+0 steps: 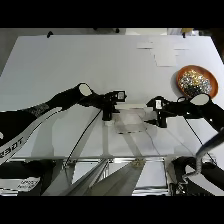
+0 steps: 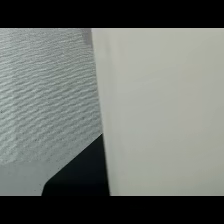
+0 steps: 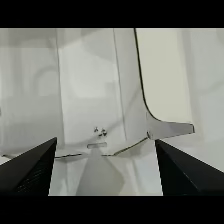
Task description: Fold the box and place the chain.
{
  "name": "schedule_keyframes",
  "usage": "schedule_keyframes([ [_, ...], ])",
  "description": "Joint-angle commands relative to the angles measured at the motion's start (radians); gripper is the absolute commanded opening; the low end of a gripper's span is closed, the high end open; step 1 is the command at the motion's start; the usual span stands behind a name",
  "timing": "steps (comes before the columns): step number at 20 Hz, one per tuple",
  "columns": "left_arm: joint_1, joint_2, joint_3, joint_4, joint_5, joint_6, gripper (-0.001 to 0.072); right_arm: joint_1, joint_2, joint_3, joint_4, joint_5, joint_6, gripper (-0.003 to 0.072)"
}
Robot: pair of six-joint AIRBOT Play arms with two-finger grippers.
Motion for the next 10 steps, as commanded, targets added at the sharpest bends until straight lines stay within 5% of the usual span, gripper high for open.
schedule_keyframes([
  [1,0.000,0.000,0.001,0.000,0.001,0.000,0.0011,0.003,0.135,-0.074,-0.019,-0.010,0.019,0.0638],
  [6,-0.001,0.000,0.000,0.000,0.000,0.000,0.0011,0.084,0.304,-0.174,-0.064,-0.013,0.117,0.0642],
  [10,-0.001,0.000,0.001,0.000,0.000,0.000,0.0011,0.172,0.425,-0.214,-0.285,-0.112,0.378,0.0652],
])
